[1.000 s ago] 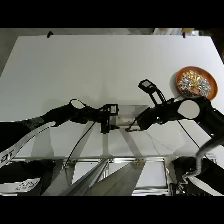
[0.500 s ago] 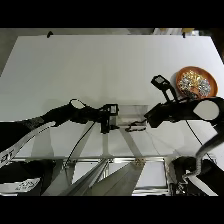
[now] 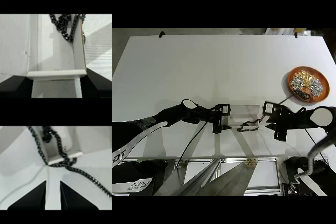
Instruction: Fold the box and place the chain.
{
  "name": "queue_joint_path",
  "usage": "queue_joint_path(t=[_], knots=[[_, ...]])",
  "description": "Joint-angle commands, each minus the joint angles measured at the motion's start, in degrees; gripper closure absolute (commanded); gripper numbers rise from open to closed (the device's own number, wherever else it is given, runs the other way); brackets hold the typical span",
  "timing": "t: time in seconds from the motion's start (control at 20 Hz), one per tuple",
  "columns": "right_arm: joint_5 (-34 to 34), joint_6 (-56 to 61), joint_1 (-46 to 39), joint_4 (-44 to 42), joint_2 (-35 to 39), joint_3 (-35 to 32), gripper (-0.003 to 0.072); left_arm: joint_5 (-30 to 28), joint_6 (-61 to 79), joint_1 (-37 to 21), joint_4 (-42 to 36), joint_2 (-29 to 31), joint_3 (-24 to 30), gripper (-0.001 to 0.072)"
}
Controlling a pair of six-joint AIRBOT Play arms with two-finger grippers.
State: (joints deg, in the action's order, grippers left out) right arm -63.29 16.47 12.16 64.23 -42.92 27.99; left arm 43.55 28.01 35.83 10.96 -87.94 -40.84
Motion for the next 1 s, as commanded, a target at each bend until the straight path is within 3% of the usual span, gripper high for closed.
queue_joint_path(t=[0.0,0.25,0.95], knots=[[5.4,-23.21,-0.37,-3.52,0.09,-6.95,0.0489,0.0,0.02,-0.02,0.02,0.0,0.0,0.0558],[14.34,-33.81,-0.37,-8.85,-0.76,-12.02,0.0489,0.0,0.02,-0.02,0.02,0.0,0.0,0.0558],[21.75,-41.07,-0.37,-15.58,-9.05,-12.09,0.0489,0.0,0.02,-0.02,0.02,0.0,0.0,0.0558]])
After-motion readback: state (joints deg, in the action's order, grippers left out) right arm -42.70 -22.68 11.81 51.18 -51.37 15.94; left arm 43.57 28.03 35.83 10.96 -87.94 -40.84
